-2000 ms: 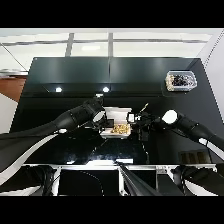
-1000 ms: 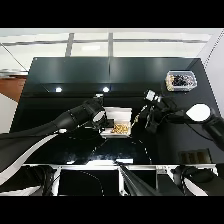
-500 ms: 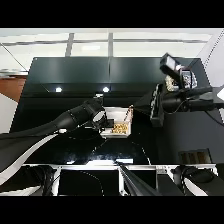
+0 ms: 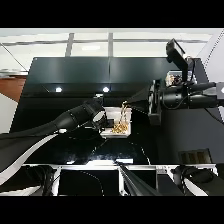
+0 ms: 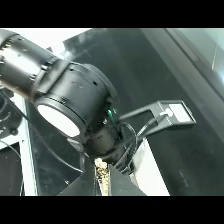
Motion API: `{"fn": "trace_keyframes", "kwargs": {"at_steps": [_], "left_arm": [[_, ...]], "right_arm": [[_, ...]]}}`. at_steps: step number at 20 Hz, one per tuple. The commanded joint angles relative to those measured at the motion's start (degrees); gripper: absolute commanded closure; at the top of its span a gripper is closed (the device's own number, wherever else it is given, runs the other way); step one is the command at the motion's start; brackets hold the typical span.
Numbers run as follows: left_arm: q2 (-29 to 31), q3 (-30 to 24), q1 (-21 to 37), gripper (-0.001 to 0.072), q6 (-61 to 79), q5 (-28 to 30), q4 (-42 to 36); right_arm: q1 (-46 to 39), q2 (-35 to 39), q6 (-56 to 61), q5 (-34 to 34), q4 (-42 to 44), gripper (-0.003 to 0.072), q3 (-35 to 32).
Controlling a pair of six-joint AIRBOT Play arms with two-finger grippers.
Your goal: Fold the box and place the chain.
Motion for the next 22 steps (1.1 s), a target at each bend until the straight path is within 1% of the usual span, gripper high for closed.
{"fn": "trace_keyframes", "kwargs": {"at_steps": [1, 4, 7, 22], "left_arm": [[0.0, 0.0, 0.0, 0.0679, 0.0, 0.0, 0.0], [0.0, 0.0, 0.0, 0.0679, 0.0, 0.0, 0.0], [0.0, 0.0, 0.0, 0.0679, 0.0, -0.1, 0.0], [0.0, 0.0, 0.0, 0.0679, 0.0, 0.1, 0.0]], "right_arm": [[0.2, -0.1, 0.5, -1.6, 0.2, 0.0654, -3.4], [0.2, -0.2, 1.3, -1.7, 0.2, 0.0655, -7.5], [0.2, -0.3, 1.3, -3.3, 0.1, 0.0655, -9.8], [0.2, -0.3, 1.3, -4.1, -0.2, 0.0653, -10.1]]}}
